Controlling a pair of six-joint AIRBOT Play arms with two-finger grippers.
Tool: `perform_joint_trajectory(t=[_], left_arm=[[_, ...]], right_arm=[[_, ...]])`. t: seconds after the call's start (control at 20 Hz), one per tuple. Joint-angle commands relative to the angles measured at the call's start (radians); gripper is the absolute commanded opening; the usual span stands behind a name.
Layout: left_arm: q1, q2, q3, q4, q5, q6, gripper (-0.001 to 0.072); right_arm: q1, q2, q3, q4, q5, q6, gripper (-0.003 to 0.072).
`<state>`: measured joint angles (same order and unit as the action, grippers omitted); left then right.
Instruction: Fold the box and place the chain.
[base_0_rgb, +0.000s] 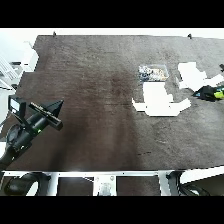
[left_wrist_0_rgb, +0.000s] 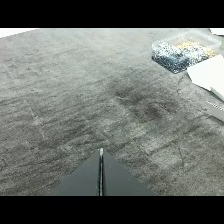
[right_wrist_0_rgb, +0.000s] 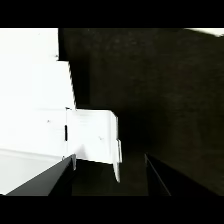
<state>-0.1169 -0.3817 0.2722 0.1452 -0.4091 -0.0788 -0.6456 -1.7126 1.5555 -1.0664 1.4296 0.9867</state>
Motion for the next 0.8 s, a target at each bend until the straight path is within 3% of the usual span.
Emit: perform_joint_trajectory(t=[0.0, 0.5, 0.75], left_arm=[[0.0, 0.001, -0.001, 0.0, 0.0, 0.0, 0.0021], [0.0, 0.001, -0.001, 0.0, 0.0, 0.0, 0.0021], [0.0, 0.001, -0.001, 0.0, 0.0, 0.0, 0.0021]], right_arm=[[0.044, -0.061, 0.014, -0.002, 0.037, -0.003, 0.0522], [0.052, -0.101, 0.013, -0.027, -0.014, -0.002, 0.0522], [0.053, -0.159, 0.013, -0.02, 0.051, 0.0, 0.052]])
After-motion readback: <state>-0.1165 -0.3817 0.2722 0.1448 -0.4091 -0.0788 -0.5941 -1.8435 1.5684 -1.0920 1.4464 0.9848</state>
